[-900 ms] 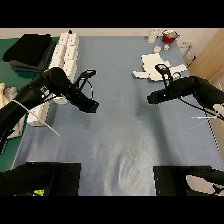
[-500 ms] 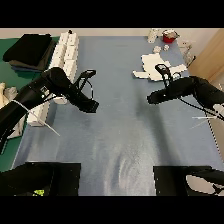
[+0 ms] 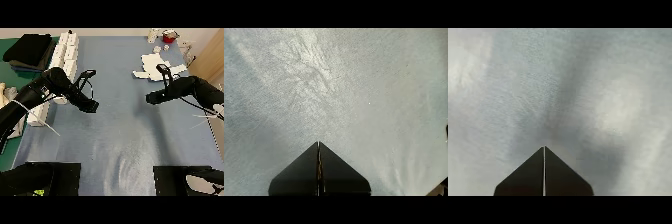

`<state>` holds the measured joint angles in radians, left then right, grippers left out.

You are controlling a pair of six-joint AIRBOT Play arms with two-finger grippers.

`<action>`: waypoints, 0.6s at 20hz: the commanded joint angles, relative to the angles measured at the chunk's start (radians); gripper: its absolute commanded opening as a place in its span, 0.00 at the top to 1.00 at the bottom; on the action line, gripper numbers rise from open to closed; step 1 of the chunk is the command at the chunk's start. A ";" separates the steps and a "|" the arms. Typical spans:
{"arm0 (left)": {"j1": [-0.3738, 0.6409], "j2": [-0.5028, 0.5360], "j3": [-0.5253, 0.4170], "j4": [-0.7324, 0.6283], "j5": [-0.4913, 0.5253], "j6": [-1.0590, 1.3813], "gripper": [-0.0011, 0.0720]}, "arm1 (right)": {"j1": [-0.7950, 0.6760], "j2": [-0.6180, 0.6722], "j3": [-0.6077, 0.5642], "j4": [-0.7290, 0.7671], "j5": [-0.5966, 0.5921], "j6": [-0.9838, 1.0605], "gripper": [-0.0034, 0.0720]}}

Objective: Fold the box.

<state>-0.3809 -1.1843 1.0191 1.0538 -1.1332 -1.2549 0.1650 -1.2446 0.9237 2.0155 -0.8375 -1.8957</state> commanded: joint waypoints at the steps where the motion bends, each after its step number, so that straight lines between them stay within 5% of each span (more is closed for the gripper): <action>1: 0.000 -0.001 0.000 0.000 0.000 0.000 0.97 | -0.003 -0.003 0.010 -0.008 0.000 0.247 0.93; 3: 0.000 -0.001 0.000 0.000 0.000 0.000 0.97 | -0.076 -0.043 0.118 -0.150 -0.064 0.401 0.66; 8: 0.000 -0.001 0.000 0.000 0.001 0.000 0.97 | -0.418 -0.366 0.680 -0.215 -0.250 0.403 0.54; 12: 0.000 -0.001 0.000 0.000 0.000 0.000 0.97 | -0.554 -0.671 1.037 -0.051 -0.309 0.365 0.54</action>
<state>-0.3809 -1.1843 1.0191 1.0534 -1.1332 -1.2549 -0.2882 -1.7252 1.7210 1.8698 -1.0798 -1.5246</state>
